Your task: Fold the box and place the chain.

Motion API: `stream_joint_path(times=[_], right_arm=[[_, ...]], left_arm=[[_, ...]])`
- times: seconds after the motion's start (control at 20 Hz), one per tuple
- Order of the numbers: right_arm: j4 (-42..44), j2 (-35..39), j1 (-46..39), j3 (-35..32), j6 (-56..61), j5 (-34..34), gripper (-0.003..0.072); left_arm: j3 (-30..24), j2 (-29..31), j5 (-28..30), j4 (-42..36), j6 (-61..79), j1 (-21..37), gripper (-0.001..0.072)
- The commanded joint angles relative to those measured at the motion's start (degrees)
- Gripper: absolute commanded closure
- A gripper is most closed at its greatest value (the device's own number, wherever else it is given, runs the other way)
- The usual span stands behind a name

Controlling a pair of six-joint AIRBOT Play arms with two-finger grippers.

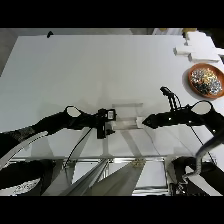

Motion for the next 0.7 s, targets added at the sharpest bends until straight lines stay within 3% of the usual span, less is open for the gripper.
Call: stream_joint_path(times=[0.0, 0.65], right_arm=[[-1.07, 0.15, 2.16, -0.02, 0.76, -2.80, 0.0249], [-12.68, -3.10, 17.66, 6.12, 25.77, -9.33, 0.0289]], left_arm=[[-0.02, 0.00, 0.00, 0.00, 0.00, -0.02, 0.0542], [-0.02, 0.00, 0.00, 0.02, 0.00, -0.02, 0.0542]])
